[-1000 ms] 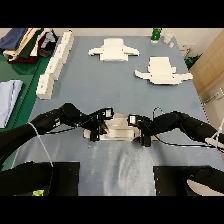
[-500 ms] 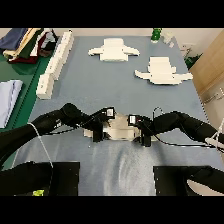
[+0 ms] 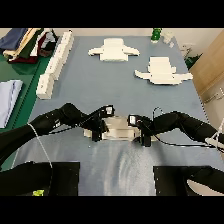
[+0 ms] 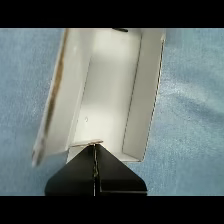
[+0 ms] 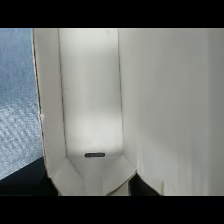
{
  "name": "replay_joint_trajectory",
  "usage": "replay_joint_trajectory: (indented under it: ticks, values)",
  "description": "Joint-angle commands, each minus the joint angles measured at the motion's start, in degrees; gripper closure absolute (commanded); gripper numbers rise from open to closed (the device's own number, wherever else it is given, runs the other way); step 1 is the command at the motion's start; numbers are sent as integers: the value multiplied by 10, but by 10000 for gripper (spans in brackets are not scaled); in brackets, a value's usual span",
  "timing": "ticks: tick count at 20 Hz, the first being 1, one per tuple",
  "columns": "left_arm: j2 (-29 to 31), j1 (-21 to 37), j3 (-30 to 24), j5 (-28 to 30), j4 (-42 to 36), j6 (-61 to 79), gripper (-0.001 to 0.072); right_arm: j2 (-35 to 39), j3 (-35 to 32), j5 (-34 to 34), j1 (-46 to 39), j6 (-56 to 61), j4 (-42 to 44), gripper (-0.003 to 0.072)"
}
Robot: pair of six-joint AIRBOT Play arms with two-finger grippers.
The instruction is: Fold the box.
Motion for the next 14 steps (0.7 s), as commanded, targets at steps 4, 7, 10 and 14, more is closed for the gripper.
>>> replay_joint_trajectory:
  ticks: [4, 7, 10, 14]
  values:
    - [118, 0, 5, -11, 165, -327, 696, 0, 0, 0, 0, 1, 0, 293]
    - [224, 0, 7, -19, 289, -542, 696, 0, 0, 0, 0, 1, 0, 293]
    - [288, 25, 7, -97, 471, -878, 696, 0, 0, 0, 0, 1, 0, 293]
    - [264, 134, -14, -209, 409, -951, 695, 0, 0, 0, 0, 1, 0, 293]
